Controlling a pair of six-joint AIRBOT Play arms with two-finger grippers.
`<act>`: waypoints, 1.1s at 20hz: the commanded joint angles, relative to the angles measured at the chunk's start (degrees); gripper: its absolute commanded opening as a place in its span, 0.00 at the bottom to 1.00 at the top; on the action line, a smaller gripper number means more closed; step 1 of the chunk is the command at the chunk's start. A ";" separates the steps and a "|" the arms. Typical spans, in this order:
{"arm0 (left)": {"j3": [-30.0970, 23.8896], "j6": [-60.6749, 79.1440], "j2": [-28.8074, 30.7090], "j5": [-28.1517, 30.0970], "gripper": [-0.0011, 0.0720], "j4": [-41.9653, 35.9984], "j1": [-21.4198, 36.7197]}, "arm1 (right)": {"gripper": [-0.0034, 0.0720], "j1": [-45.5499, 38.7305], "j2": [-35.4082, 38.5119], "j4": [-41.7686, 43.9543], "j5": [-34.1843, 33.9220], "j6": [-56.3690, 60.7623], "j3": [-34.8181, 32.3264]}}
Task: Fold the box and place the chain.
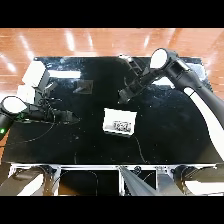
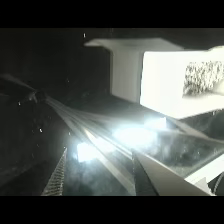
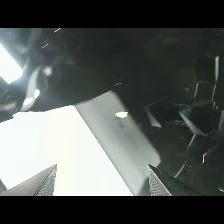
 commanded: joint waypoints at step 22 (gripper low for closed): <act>-0.04 1.53 -1.33 1.81 0.72 -2.54 0.09 | 0.94 8.50 4.70 -5.42 10.29 -0.96 -9.86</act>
